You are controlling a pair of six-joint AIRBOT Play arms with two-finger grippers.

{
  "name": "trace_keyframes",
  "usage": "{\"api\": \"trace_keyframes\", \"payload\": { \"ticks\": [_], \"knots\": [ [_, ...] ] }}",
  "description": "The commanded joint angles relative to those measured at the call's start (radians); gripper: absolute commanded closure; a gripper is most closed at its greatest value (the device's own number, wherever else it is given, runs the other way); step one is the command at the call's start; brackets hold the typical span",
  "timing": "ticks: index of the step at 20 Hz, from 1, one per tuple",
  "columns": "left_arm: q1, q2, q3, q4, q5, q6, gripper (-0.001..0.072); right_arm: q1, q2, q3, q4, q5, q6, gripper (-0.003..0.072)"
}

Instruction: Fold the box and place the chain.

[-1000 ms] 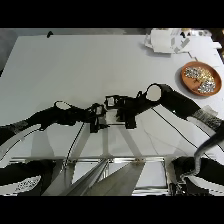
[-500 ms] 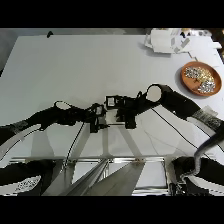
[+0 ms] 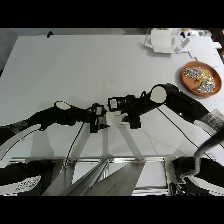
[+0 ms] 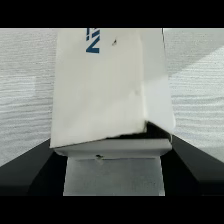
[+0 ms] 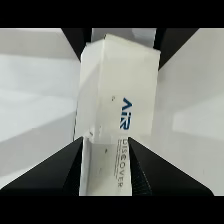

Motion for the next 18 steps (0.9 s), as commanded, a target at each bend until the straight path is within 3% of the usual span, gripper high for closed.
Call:
{"api": "trace_keyframes", "payload": {
  "ticks": [1,3,10,14,17,18],
  "knots": [
    [0.0,0.0,0.001,0.0,0.0,-0.001,0.0657,0.0,0.008,0.001,-0.082,0.024,0.065,0.0369],
    [0.0,0.0,0.001,-0.001,0.0,-0.001,0.0657,0.0,0.008,0.001,-0.105,0.027,0.087,0.0377],
    [0.0,0.0,0.001,0.0,0.0,-0.001,0.0657,0.0,0.008,0.0,-0.116,0.02,0.089,0.054],
    [0.0,0.0,0.001,0.0,0.0,-0.001,0.0657,0.0,0.008,-0.002,-0.115,0.02,0.104,0.054],
    [0.0,0.0,0.001,-0.001,0.0,-0.001,0.0657,0.0,0.008,-0.034,-0.112,0.024,0.109,0.0455],
    [0.0,0.0,0.001,0.0,0.0,-0.001,0.0657,0.0,0.008,-0.043,-0.107,0.024,0.109,0.0395]
  ]
}}
